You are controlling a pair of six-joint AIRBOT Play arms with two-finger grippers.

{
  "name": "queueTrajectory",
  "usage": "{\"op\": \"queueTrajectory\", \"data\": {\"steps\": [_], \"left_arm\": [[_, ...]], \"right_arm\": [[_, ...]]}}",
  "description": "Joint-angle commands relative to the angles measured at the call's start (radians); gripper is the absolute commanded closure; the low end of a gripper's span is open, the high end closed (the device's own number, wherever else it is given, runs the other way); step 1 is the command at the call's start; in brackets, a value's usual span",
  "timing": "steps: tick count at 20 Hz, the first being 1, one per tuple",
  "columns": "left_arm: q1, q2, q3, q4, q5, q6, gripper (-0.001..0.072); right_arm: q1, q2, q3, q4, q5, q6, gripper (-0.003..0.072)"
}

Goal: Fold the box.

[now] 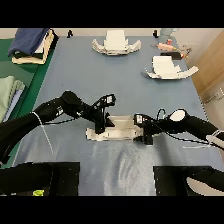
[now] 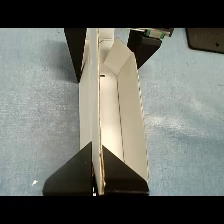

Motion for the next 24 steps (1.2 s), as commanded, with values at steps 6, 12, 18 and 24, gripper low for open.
{"op": "queueTrajectory", "data": {"steps": [6, 12, 18, 24], "left_arm": [[0.0, 0.0, 0.001, 0.0, 0.0, 0.0, 0.0691], [0.0, 0.0, 0.001, 0.0, 0.0, 0.0, 0.0692], [0.0, 0.0, 0.001, 0.0, 0.0, 0.0, 0.0692], [0.0, 0.0, 0.001, 0.0, 0.0, 0.0, 0.0692]], "right_arm": [[0.001, 0.02, -0.008, 0.0, 0.005, 0.0, 0.0143], [0.001, 0.019, -0.008, -0.001, -0.006, 0.0, 0.0142], [0.001, 0.018, -0.008, 0.001, -0.011, 0.0, 0.0076], [0.001, 0.019, -0.008, 0.056, 0.003, -0.023, -0.0013]]}}
